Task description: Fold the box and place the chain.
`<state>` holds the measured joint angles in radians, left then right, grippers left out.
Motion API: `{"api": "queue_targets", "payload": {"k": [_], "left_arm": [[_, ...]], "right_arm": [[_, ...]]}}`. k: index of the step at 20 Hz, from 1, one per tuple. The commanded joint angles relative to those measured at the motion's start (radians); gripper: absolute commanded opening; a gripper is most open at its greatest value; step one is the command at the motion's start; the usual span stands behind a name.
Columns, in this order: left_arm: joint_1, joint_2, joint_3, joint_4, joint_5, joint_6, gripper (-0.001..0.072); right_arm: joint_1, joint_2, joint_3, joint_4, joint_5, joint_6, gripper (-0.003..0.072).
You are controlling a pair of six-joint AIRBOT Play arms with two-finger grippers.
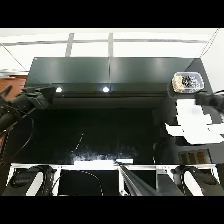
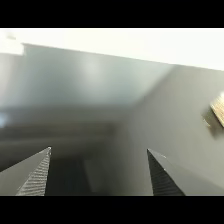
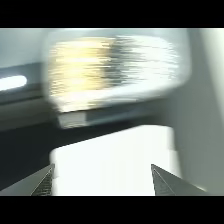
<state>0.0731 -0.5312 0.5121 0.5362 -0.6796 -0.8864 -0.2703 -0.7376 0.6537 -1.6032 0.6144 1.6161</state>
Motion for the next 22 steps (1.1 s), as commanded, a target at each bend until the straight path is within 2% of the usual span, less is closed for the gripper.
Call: {"api": "queue_targets", "payload": {"k": [1, 3, 6, 9, 11, 12, 17, 22], "left_arm": [[-0.048, -0.078, 0.0, -0.033, -0.121, -0.013, 0.071], [-0.07, -0.116, 0.0, -0.033, -0.117, -0.012, 0.071], [-0.072, -0.147, 0.0, -0.062, -0.116, -0.012, 0.071], [-0.072, -0.166, 0.0, -0.05, -0.089, -0.012, 0.071], [-0.072, -0.181, 0.0, -0.051, -0.068, -0.012, 0.071], [-0.072, -0.186, 0.0, -0.051, -0.06, -0.012, 0.071], [-0.071, -0.186, 0.001, -0.051, -0.046, -0.012, 0.071], [-0.071, -0.186, 0.001, -0.051, -0.032, -0.012, 0.071]], "right_arm": [[-0.343, -0.173, 0.113, -0.226, -0.007, 0.262, 0.072], [-0.579, -0.319, 0.243, -0.037, 0.105, 0.186, 0.072], [-0.833, -0.525, 0.431, 0.3, 0.313, -0.208, 0.072], [-0.985, -0.736, 0.602, 0.536, 0.564, -0.401, 0.072], [-1.028, -0.869, 0.685, 0.681, 0.765, -0.538, 0.072], [-1.032, -0.921, 0.707, 0.716, 0.834, -0.577, 0.072], [-0.99, -1.055, 0.729, 0.808, 0.939, -0.716, 0.072], [-0.93, -1.09, 0.729, 0.685, 0.993, -0.736, 0.072]]}}
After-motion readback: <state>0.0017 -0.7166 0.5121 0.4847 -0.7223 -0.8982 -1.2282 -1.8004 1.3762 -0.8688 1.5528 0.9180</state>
